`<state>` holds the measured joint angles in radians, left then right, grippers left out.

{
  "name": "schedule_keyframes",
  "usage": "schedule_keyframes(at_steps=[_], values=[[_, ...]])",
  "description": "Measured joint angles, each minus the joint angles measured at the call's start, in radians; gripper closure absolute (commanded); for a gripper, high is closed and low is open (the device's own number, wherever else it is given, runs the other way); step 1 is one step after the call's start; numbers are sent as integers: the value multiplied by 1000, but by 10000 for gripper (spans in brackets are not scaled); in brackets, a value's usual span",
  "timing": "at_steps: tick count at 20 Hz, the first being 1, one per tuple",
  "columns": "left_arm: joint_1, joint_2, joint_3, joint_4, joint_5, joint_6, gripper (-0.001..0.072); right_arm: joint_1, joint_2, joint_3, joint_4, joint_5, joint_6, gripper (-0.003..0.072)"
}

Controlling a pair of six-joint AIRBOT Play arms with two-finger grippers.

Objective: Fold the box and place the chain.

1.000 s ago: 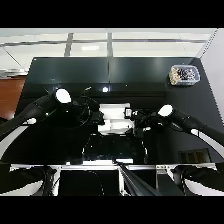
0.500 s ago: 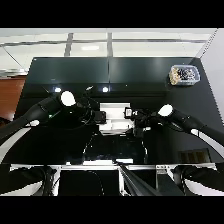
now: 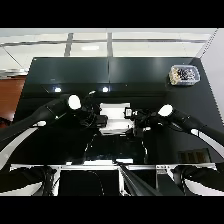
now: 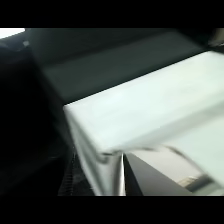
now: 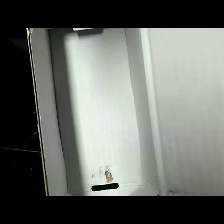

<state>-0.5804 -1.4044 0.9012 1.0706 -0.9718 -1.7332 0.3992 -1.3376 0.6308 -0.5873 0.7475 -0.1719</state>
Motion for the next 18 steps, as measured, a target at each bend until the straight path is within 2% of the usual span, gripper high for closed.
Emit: schedule_keyframes(at_steps=[9, 10, 18], values=[[-114, -23, 85, 299, -59, -325, 362, 0, 0, 0, 1, 0, 0, 599], [-127, -30, 98, 328, -69, -364, 437, 0, 0, 0, 1, 0, 0, 599], [-195, -93, 187, 397, -122, -485, 445, 0, 0, 0, 0, 0, 0, 599]])
